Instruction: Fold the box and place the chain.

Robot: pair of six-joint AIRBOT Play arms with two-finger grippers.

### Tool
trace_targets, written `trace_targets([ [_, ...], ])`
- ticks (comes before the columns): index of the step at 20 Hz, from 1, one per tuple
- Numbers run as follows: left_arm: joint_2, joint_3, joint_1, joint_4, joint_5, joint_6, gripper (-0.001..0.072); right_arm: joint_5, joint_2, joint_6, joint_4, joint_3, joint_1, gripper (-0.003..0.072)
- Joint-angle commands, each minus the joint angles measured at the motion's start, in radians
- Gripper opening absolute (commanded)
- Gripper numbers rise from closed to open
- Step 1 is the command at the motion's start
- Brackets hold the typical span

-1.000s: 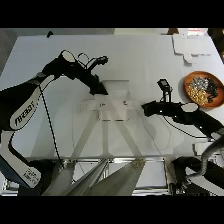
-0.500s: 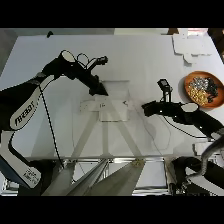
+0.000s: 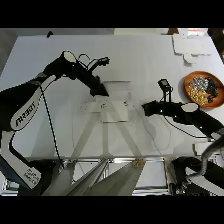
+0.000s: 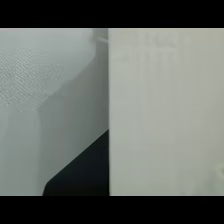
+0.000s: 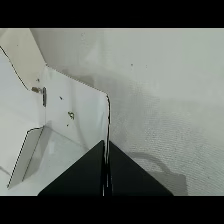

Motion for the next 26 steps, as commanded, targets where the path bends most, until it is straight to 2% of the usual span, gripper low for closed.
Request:
trace_targets([
  [1,-0.001,0.0,-0.007,0.0,0.003,-0.003,0.0006,0.001,0.0,0.003,0.003,0.002,0.001,0.0209],
  [2,0.001,0.0,-0.007,0.001,0.004,-0.002,0.0006,0.004,0.0,0.017,0.018,0.002,0.001,0.0385],
  [3,0.005,0.001,-0.006,0.001,0.008,0.011,0.0005,0.005,0.0,0.019,0.044,0.003,0.001,0.041],
  [6,0.067,0.001,0.006,0.005,0.038,0.002,0.0002,0.006,0.015,0.019,0.093,0.027,0.001,0.041],
  [8,0.151,0.001,0.018,0.014,0.047,-0.026,0.0001,0.004,0.071,0.02,0.102,0.055,0.001,0.041],
  [11,0.309,0.0,0.031,0.111,0.039,-0.064,-0.0001,-0.002,0.214,0.103,0.102,0.082,-0.034,0.0409],
  [14,0.45,-0.012,0.03,0.151,-0.032,-0.099,-0.0003,0.003,0.392,0.175,0.055,0.082,-0.156,0.0409],
  [16,0.533,-0.086,0.029,0.151,-0.022,-0.096,-0.0003,0.014,0.494,0.257,-0.037,0.082,-0.255,0.0408],
  [18,0.612,-0.24,0.029,0.143,0.024,-0.058,-0.0003,0.055,0.579,0.336,-0.151,0.082,-0.35,0.0408],
  [20,0.653,-0.413,0.029,0.082,0.16,0.031,-0.0001,0.126,0.632,0.376,-0.26,0.082,-0.428,0.0407],
  [23,0.625,-0.567,0.025,0.002,0.339,0.162,0.0002,0.24,0.647,0.414,-0.345,0.082,-0.492,0.0406],
  [26,0.529,-0.583,0.019,-0.033,0.377,0.28,0.0002,0.266,0.645,0.414,-0.358,0.082,-0.498,0.0406],
])
